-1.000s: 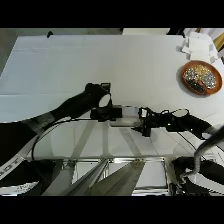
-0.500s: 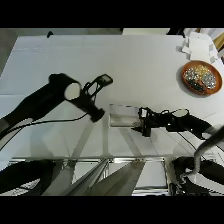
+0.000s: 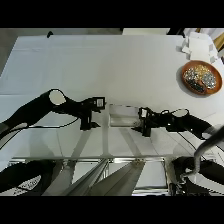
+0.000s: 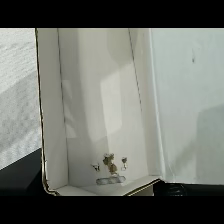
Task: Fold the box and place the chain.
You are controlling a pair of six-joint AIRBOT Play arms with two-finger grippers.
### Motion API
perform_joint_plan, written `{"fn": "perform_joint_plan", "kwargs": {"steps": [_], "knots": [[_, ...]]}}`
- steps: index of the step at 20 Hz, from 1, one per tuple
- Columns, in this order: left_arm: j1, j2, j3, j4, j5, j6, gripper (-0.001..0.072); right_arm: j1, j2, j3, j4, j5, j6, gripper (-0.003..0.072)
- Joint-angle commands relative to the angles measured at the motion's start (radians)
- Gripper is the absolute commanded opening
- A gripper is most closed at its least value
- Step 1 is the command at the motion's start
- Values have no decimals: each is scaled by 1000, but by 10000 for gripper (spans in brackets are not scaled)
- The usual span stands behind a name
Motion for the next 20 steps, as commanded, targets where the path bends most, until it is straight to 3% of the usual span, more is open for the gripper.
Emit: {"fn": "perform_joint_plan", "kwargs": {"steps": [1, 7, 10, 20], "knots": [[17, -87, -18, -222, 33, 380, 702, 0, 0, 0, 0, 0, 0, 411], [20, -175, -18, -263, 64, 393, 712, 0, 0, 0, 0, 0, 0, 411], [14, -181, -18, -320, 62, 402, 713, 0, 0, 0, 0, 0, 0, 411], [6, -183, -18, -304, 43, 411, 712, 0, 0, 0, 0, 0, 0, 411]]}}
